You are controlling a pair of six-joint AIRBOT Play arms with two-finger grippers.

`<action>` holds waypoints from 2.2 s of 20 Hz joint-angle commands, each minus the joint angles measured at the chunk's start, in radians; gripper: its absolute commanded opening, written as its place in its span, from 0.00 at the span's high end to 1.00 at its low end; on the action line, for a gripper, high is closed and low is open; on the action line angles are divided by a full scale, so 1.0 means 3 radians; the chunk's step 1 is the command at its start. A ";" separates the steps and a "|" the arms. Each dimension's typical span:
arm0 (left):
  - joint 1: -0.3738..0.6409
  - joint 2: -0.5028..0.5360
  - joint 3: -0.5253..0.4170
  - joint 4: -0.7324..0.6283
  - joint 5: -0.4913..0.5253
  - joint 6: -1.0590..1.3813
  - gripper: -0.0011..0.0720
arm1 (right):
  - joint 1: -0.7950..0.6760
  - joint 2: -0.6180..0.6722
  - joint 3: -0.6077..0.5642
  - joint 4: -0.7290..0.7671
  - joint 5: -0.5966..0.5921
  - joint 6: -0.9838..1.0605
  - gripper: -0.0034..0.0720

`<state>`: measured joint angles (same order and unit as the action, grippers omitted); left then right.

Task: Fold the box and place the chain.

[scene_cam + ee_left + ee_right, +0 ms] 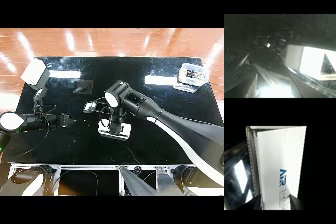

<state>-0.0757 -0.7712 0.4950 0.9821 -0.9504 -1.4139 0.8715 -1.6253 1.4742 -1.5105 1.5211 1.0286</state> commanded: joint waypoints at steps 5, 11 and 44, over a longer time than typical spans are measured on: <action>-0.0001 -0.0001 -0.0001 0.0001 0.0004 0.0001 0.29 | 0.0032 0.0000 -0.0001 -0.0266 -0.0089 -0.0076 0.40; -0.0001 -0.0001 -0.0001 0.0001 0.0005 0.0001 0.29 | 0.0032 0.0000 -0.0001 -0.0431 -0.0187 -0.0024 0.40; -0.0001 -0.0001 -0.0001 0.0004 0.0027 0.0003 0.29 | 0.0017 0.0292 0.0042 -0.0394 0.0093 0.0125 0.14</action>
<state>-0.0757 -0.7712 0.4950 0.9833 -0.9459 -1.4136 0.8783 -1.5612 1.4822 -1.6218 1.5379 1.0561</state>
